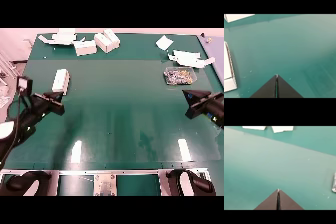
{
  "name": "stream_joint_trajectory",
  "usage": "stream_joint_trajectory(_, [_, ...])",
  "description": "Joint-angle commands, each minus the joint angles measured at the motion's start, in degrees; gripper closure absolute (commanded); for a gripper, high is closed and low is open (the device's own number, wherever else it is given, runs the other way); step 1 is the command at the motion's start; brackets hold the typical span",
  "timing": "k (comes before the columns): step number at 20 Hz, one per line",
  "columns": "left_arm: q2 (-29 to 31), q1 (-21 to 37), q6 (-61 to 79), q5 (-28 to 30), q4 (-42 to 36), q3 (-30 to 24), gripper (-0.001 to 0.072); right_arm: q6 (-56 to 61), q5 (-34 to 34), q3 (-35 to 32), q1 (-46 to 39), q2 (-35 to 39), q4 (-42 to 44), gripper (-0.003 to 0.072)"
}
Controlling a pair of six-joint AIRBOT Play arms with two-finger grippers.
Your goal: Fold the box and place the chain.
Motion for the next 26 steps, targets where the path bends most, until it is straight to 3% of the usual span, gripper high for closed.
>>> stream_joint_trajectory(1, [11.2, 0.0, 0.4, 0.2, 0.0, -6.8, 0.0692, 0.1, -2.6, -8.0, 0.0, 10.5, 0.0, 0.0681])
stream_joint_trajectory(5, [18.6, 0.0, -0.1, 0.6, 0.0, -12.6, 0.0693, 0.1, -2.6, -13.2, 0.0, 16.9, 0.0, 0.0680])
stream_joint_trajectory(10, [19.3, 0.0, -0.1, 0.7, -0.3, -15.1, 0.0689, 0.1, -2.4, -15.9, 0.0, 17.5, -0.2, 0.0679])
stream_joint_trajectory(11, [19.3, 0.0, -0.1, 0.5, -0.3, -15.1, 0.0689, 0.1, -0.5, -15.9, 0.0, 17.5, -0.2, 0.0609])
stream_joint_trajectory(13, [19.3, 0.0, -0.1, 0.6, -0.2, -15.1, 0.0688, 0.2, 5.1, -15.9, 0.0, 17.5, 0.0, 0.0100])
stream_joint_trajectory(14, [19.3, 0.0, -0.1, 0.6, -0.2, -15.1, 0.0689, 1.1, 7.9, -16.1, 0.0, 17.5, 0.0, 0.0028])
stream_joint_trajectory(26, [19.3, 0.0, 0.0, 0.8, -0.2, -15.1, 0.0688, 1.2, 8.3, -16.4, 0.0, 17.5, -0.4, 0.0029])
